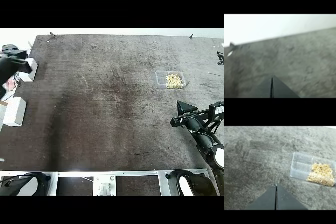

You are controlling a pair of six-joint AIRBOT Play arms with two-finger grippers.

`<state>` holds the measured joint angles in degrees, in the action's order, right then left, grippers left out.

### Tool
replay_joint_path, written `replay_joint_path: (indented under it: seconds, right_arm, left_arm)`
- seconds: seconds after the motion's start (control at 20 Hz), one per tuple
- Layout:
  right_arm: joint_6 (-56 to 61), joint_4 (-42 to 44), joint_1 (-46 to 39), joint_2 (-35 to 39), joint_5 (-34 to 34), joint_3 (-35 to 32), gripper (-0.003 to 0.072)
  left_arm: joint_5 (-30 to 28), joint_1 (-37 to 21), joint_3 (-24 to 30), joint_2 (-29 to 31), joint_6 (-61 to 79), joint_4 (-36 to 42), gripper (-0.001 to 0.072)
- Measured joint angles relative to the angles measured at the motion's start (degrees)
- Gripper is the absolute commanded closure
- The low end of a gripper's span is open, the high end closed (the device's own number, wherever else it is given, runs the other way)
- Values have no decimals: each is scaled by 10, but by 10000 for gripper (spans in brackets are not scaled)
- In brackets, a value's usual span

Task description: Fold the box and place the chain.

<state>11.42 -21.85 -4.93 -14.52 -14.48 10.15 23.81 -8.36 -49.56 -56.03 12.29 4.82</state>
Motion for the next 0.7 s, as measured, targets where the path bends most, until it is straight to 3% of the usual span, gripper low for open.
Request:
replay_joint_path:
  seconds: [0.2,0.4,0.7]
  right_arm:
    - [0,0,0,0,0,0,675]
    - [0,0,0,0,0,0,676]
    - [0,0,0,0,0,0,676]
  left_arm:
    - [-50,87,50,44,134,151,706]
    - [-65,112,140,110,279,292,706]
    - [-97,121,241,168,355,363,705]
